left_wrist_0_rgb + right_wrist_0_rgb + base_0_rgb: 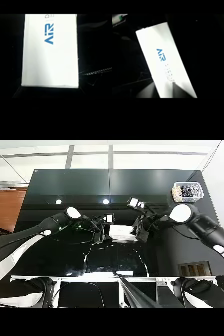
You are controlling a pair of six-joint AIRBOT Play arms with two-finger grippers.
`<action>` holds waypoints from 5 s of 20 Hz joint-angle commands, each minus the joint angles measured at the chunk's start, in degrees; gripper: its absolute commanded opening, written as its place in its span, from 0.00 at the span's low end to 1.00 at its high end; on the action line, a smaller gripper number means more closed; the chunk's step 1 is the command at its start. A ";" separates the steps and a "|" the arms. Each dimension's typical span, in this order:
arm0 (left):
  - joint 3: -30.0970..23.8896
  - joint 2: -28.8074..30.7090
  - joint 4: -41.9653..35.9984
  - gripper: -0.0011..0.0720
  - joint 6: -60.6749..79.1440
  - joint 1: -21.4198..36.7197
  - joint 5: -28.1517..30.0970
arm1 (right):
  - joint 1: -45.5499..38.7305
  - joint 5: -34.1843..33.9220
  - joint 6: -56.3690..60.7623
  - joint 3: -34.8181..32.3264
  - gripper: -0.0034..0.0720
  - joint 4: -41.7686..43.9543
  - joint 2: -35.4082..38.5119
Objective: Fold the box and place the chain.
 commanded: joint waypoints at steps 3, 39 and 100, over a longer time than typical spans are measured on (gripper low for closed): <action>0.07 -0.02 0.02 0.68 0.02 0.02 -0.02 | -7.76 8.31 16.13 -5.20 0.07 9.94 2.58; 1.88 8.72 5.79 1.00 -8.41 2.03 -9.60 | -37.86 17.00 27.21 -2.34 0.07 -2.10 14.23; 30.38 -3.13 53.92 0.42 -84.78 44.15 -12.09 | -39.17 6.12 28.30 -7.87 0.07 3.08 14.21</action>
